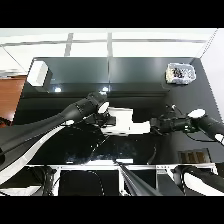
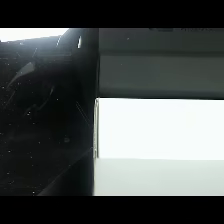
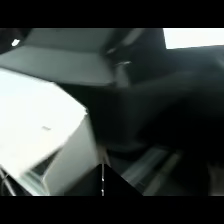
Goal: Fold the box and place the chain.
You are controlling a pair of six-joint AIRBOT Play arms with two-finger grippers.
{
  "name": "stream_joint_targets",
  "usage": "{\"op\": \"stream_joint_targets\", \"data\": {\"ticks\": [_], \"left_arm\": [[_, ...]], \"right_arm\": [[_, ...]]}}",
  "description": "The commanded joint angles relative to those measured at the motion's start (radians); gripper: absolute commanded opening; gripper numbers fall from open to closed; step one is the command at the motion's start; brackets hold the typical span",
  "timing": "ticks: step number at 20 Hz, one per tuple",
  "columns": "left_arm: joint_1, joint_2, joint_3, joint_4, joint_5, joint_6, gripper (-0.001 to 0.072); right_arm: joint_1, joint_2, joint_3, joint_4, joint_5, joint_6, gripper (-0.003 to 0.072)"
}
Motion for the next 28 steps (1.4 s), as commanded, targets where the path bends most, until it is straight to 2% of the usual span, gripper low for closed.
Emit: {"op": "stream_joint_targets", "data": {"ticks": [1,2,3,5,8,9,11,16,21,24,25,28], "left_arm": [[0.000,0.000,0.000,0.000,0.001,0.000,0.0025],[0.000,0.000,0.000,0.000,0.001,0.000,0.0025],[0.000,0.000,0.000,0.000,0.001,0.000,0.0025],[0.000,0.000,0.000,0.000,0.001,0.000,0.0025],[0.000,0.000,0.000,0.000,0.001,0.000,0.0025],[0.000,0.000,0.000,0.000,0.001,0.000,0.0025],[0.000,0.000,0.000,0.000,0.001,0.000,0.0025],[0.000,0.000,0.000,0.000,0.001,0.000,0.0025],[0.000,0.000,0.000,0.000,0.001,0.000,0.0025],[0.000,0.000,0.000,0.000,0.001,0.000,0.0025],[0.000,0.000,0.000,0.000,0.001,0.000,0.0025],[0.000,0.000,0.000,0.000,0.001,0.000,0.0025]], "right_arm": [[0.070,-0.024,0.048,0.087,0.017,-0.087,0.0265],[0.070,-0.025,0.077,0.087,0.047,-0.089,0.0560],[0.071,-0.024,0.104,0.087,0.078,-0.089,0.0576],[0.093,-0.024,0.147,0.087,0.121,-0.088,0.0575],[0.174,-0.024,0.189,0.085,0.092,-0.063,0.0552],[0.203,-0.024,0.200,0.077,0.069,-0.041,0.0417],[0.256,-0.025,0.221,0.017,0.031,0.021,0.0412],[0.351,-0.025,0.299,-0.248,-0.013,0.243,0.0412],[0.436,-0.026,0.338,-0.397,-0.063,0.434,0.0411],[0.483,-0.047,0.374,-0.428,-0.076,0.521,0.0408],[0.500,-0.059,0.389,-0.441,-0.075,0.537,0.0330],[0.556,-0.100,0.430,-0.513,-0.062,0.627,0.0323]]}}
